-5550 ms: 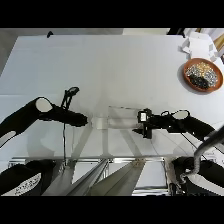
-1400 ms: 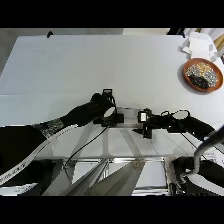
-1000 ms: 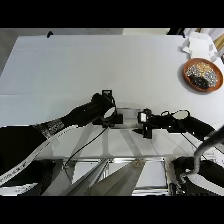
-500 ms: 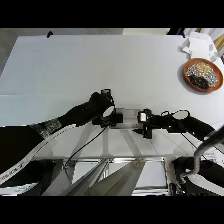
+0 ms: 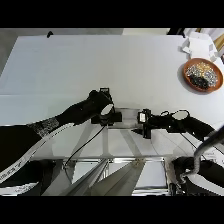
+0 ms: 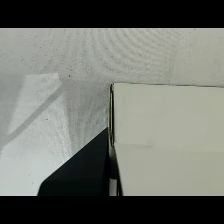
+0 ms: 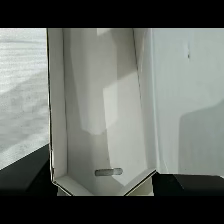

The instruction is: Fold the box and place the chain.

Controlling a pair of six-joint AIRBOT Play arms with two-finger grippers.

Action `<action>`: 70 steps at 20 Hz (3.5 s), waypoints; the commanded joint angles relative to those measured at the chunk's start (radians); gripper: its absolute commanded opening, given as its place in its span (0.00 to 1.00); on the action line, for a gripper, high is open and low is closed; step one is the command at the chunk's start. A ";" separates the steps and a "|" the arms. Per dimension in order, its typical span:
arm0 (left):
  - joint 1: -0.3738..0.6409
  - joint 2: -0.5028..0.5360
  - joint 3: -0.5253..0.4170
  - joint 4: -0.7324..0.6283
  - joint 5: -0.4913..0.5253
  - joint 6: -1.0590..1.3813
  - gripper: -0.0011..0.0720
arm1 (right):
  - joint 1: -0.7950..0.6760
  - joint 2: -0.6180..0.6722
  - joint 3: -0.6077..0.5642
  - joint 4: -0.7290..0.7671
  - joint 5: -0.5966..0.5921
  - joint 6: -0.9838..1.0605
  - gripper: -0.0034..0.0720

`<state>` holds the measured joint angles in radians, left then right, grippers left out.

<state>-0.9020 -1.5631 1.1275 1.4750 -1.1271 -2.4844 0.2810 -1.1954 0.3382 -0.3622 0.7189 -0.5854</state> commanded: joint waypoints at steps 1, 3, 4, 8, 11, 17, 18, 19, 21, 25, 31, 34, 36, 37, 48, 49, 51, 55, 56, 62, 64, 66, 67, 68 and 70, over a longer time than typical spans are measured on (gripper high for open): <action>-0.006 -0.011 -0.001 0.005 0.006 0.000 0.05 | 0.000 0.001 0.000 0.000 0.000 0.001 0.54; -0.010 -0.014 -0.001 0.007 0.006 0.000 0.15 | 0.000 0.001 0.000 0.000 0.000 0.001 0.54; -0.010 -0.016 -0.001 0.006 0.005 0.000 0.17 | 0.000 0.001 0.000 0.000 0.000 0.001 0.54; -0.016 -0.024 -0.001 0.005 0.005 0.000 0.22 | 0.000 0.001 0.000 -0.001 0.000 0.001 0.54; -0.016 -0.024 -0.001 0.006 0.004 0.000 0.19 | 0.000 0.001 0.000 0.000 0.000 0.001 0.54; -0.022 -0.023 -0.001 0.006 -0.003 0.000 0.02 | 0.000 0.001 0.000 0.000 0.000 0.001 0.54; -0.022 -0.023 -0.001 0.006 -0.004 0.001 0.02 | 0.000 0.001 0.000 0.000 0.000 0.001 0.54; -0.022 -0.023 -0.001 0.006 -0.007 0.001 0.04 | 0.000 0.001 0.000 0.000 0.000 0.001 0.54; -0.022 -0.018 -0.001 0.006 -0.019 0.001 0.04 | 0.000 0.001 0.000 0.000 0.000 0.001 0.54; -0.018 0.027 -0.001 0.019 -0.028 0.001 0.24 | 0.000 0.001 0.000 0.000 0.000 0.001 0.54; -0.018 0.053 -0.001 0.040 -0.028 0.041 0.50 | 0.000 0.001 0.000 0.000 0.000 0.001 0.54; 0.022 0.106 -0.001 -0.071 -0.013 0.250 0.49 | 0.000 0.001 0.000 0.000 0.000 0.001 0.54; 0.059 0.162 -0.004 -0.121 -0.034 0.475 0.50 | 0.000 0.001 0.000 0.000 0.000 0.001 0.54; 0.078 0.193 -0.005 -0.117 -0.047 0.586 0.52 | 0.000 0.001 0.000 0.000 0.000 0.001 0.54; 0.341 0.606 -0.558 -0.515 0.089 2.536 0.96 | 0.000 0.001 0.000 0.000 0.000 0.001 0.54; 0.347 0.603 -0.620 -0.616 0.147 2.662 0.96 | 0.000 0.001 0.000 0.000 0.000 0.001 0.54; 0.349 0.557 -0.683 -0.764 0.234 2.773 0.96 | 0.000 0.001 0.000 0.000 0.000 0.001 0.54; 0.415 0.388 -0.670 -1.026 0.270 2.991 0.97 | 0.000 0.001 0.000 0.000 0.000 0.001 0.54; 0.428 0.348 -0.658 -1.068 0.270 3.005 0.97 | 0.000 0.001 0.000 0.000 0.000 0.001 0.54; 0.483 0.197 -0.575 -1.103 0.237 3.008 0.97 | 0.000 0.001 0.000 0.000 0.000 0.001 0.54; 0.494 0.181 -0.560 -1.101 0.210 3.009 0.97 | 0.000 0.001 0.000 0.000 0.000 0.001 0.54; 0.493 0.179 -0.550 -1.102 0.211 3.018 0.97 | 0.000 0.001 0.000 0.000 0.000 0.001 0.54; 0.493 0.172 -0.545 -1.101 0.211 3.018 0.97 | 0.000 0.001 0.000 0.000 0.000 0.001 0.54; 0.491 0.164 -0.541 -1.101 0.211 3.018 0.97 | 0.000 0.001 0.000 0.000 0.000 0.001 0.54; 0.473 0.146 -0.534 -1.099 0.215 3.018 0.97 | 0.000 0.001 0.000 0.000 0.000 0.001 0.54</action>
<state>-0.4194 -1.3941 0.5812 0.3798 -0.9096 0.5255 0.2806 -1.1954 0.3378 -0.3630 0.7185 -0.5846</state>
